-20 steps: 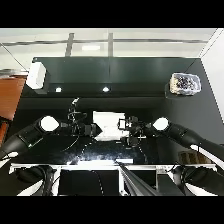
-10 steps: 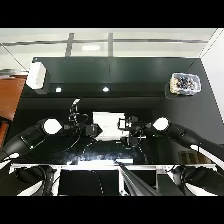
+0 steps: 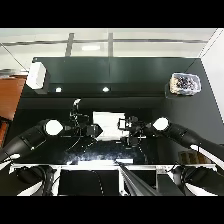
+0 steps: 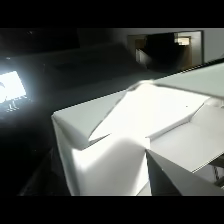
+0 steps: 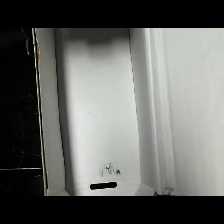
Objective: Fold the box and place the chain.
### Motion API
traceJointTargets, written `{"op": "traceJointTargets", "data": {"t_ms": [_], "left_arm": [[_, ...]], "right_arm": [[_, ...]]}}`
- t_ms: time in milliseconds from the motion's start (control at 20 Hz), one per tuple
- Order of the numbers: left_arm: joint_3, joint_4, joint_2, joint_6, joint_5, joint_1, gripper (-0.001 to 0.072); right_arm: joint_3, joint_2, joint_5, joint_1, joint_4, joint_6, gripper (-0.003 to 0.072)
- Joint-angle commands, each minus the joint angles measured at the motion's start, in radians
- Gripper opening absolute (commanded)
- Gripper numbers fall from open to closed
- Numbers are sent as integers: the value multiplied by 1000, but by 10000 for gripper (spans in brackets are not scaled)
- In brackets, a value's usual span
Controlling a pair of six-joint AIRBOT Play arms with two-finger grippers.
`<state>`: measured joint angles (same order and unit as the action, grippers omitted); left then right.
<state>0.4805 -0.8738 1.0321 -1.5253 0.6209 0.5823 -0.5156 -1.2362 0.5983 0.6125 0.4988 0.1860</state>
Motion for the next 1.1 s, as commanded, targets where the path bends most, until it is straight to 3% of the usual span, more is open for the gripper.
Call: {"op": "traceJointTargets", "data": {"t_ms": [0, 150, 300, 600, 650, 1050], "left_arm": [[23, -124, 16, -129, -8, 47, 697], [66, -293, 26, -300, 10, 88, 697], [114, -407, 37, -426, 100, 113, 693], [192, -433, 88, -492, 247, 116, 655], [207, -436, 106, -497, 255, 116, 588], [286, -566, 199, -613, 367, 148, 549]], "right_arm": [[-1, -1, 0, 0, 0, 0, 409], [-1, -1, 0, 0, 0, 0, 409], [-1, -1, 0, 0, 0, 0, 409], [-1, -1, 0, 0, 0, 0, 409], [-1, -1, 0, 0, 0, 0, 409], [-1, -1, 0, 0, 0, 0, 409]]}}
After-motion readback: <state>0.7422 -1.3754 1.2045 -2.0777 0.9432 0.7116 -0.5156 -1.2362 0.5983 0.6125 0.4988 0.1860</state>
